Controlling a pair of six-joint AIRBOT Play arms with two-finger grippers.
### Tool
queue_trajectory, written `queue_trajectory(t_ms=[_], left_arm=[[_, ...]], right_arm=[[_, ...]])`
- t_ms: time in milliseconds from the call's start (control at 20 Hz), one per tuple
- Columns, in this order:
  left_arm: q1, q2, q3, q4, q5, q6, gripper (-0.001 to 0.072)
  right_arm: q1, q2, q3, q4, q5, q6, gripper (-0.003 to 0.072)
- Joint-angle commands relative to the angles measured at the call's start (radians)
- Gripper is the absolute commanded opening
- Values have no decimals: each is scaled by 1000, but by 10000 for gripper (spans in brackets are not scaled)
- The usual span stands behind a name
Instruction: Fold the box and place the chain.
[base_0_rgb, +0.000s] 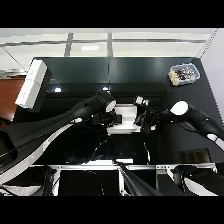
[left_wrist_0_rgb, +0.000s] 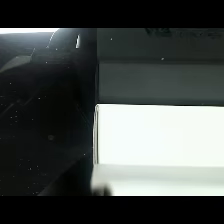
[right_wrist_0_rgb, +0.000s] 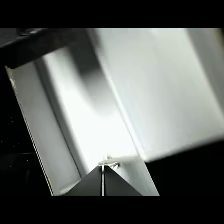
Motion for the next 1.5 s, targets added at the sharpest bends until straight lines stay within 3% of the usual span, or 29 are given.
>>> queue_trajectory(t_ms=[0, 150, 400, 550, 850, 1450], left_arm=[[0, -1, 1, 2, -2, 1, 31], [0, -1, 1, 2, -2, 1, 31], [0, -1, 1, 3, 0, 1, 31], [0, -1, 1, 5, -1, 1, 31], [0, -1, 1, 5, -2, 2, 31], [0, -1, 1, 5, -1, 2, 31]], right_arm=[[-116, 83, 53, -121, 167, 379, 18], [-322, 100, 59, -114, 269, 549, 18], [-684, 95, 45, 4, 257, 615, 17], [-789, 67, 15, 10, 233, 644, 18], [-757, -53, -44, 29, 248, 648, 17], [-617, -117, -44, 29, 299, 632, 17]])
